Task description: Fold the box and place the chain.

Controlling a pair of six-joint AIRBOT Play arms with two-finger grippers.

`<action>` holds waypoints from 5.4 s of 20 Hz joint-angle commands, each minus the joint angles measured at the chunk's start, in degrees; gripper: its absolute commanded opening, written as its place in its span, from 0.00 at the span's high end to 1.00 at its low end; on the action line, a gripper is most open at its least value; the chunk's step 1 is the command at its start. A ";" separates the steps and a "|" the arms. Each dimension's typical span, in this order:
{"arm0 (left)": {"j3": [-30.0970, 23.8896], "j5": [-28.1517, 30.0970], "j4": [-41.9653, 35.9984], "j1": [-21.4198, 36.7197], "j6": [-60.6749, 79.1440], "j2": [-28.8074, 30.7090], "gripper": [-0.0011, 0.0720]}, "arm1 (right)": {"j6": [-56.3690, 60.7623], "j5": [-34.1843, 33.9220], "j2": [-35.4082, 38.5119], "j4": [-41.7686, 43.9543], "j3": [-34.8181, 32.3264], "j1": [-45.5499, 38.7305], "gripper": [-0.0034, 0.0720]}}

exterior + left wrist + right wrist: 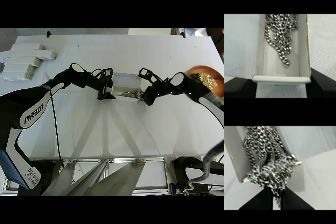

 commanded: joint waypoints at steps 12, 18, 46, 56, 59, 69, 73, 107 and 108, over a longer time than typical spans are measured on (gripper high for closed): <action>0.02 0.04 0.02 -0.02 0.02 0.04 0.44 | 5.60 -24.55 6.93 0.44 0.00 17.62 0.94; 0.02 0.04 0.00 -0.02 0.02 0.04 0.44 | 8.15 -23.78 -0.04 0.35 0.00 17.68 0.94; 0.02 0.02 0.02 -0.02 0.00 0.04 0.44 | -26.88 4.39 10.49 14.03 -7.13 -10.67 0.53; 0.02 0.02 0.02 -0.02 0.02 0.04 0.44 | -42.05 4.17 -2.21 26.14 -7.10 -10.03 0.53; 0.02 0.04 0.00 -0.02 0.02 0.04 0.44 | -43.67 2.58 -3.56 27.30 -7.10 -7.78 0.54; 0.02 0.04 0.00 -0.02 0.02 0.04 0.44 | -44.92 -4.63 -5.11 31.21 -7.10 -5.62 0.75; 0.02 0.02 0.02 -0.02 0.02 0.04 0.44 | -44.89 -4.72 -5.09 31.47 -7.10 -5.62 0.94; 0.02 0.04 0.00 -0.02 0.00 0.04 0.44 | -3.78 15.74 7.89 24.59 13.29 -1.53 0.70; 0.02 0.04 0.00 -0.02 0.02 0.04 0.44 | -1.92 15.76 6.43 24.59 16.28 -2.16 0.70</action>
